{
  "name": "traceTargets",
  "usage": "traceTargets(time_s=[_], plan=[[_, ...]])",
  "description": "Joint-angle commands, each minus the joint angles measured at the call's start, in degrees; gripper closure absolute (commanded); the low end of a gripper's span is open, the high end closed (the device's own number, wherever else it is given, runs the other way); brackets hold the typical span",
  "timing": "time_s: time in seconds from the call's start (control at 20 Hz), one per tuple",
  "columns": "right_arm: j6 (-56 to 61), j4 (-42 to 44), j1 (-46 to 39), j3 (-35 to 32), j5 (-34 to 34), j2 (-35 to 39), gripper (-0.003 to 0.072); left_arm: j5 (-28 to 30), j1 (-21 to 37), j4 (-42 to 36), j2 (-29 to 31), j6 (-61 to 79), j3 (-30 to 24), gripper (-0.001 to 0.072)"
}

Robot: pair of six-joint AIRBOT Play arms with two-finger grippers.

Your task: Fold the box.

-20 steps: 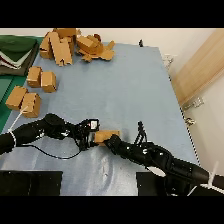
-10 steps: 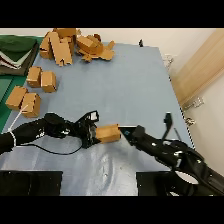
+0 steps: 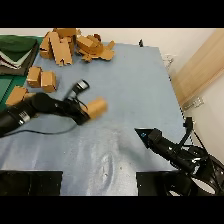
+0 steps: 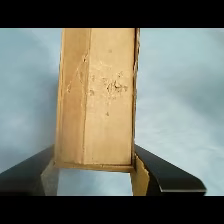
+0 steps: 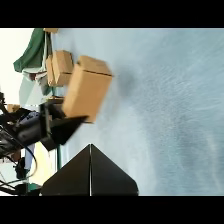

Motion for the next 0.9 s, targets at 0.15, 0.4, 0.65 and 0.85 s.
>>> traceTargets(time_s=[0.15, 0.4, 0.65, 0.85], plan=[[-1.7, -2.9, -0.2, 0.0, 2.9, 0.7, 0.0682, -16.6, 23.1, 41.7, 2.1, -37.5, 11.8, 0.0253], [-1.9, -2.9, -0.2, 0.0, 2.9, 0.7, 0.0683, -16.3, 34.0, 40.9, -0.6, -34.1, 14.4, 0.0251], [-1.9, -2.6, -0.2, 0.0, 2.8, 0.7, 0.0682, -15.3, 34.2, 39.3, -4.8, -31.3, 14.5, 0.0225], [-1.9, -2.5, -0.2, 0.0, 2.9, 0.7, 0.0682, -14.4, 34.3, 39.3, -5.9, -31.3, 14.5, 0.0106]])
